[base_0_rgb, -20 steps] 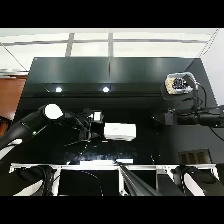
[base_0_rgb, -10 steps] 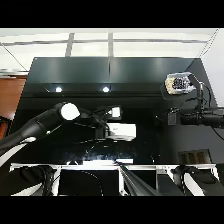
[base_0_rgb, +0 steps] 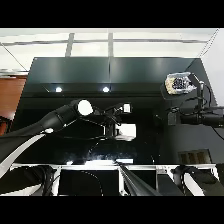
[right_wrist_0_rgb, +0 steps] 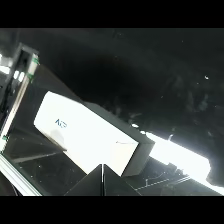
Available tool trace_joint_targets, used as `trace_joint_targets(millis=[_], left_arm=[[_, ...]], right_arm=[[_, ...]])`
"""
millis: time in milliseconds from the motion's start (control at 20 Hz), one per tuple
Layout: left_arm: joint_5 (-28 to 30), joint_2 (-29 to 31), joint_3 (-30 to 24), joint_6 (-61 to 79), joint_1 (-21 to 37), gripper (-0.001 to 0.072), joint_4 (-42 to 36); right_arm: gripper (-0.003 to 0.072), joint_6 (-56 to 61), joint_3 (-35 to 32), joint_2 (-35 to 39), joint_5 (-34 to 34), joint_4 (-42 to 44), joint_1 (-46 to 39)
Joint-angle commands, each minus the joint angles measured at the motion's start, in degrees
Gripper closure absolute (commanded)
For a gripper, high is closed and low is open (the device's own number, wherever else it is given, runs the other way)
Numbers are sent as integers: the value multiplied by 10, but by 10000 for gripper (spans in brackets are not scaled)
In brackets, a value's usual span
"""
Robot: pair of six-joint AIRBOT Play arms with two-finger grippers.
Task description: Fold the box and place the chain.
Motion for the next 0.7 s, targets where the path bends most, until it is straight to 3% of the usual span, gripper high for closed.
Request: trace_joint_targets(millis=[0, 650], left_arm=[[-13, -9, 3, -5, -1, -2, -1], [-30, -9, 3, -5, -2, -3, -1]], right_arm=[[679, -3, 0, 1, -4, 0, 0], [679, -5, 0, 1, -12, 0, 0]])
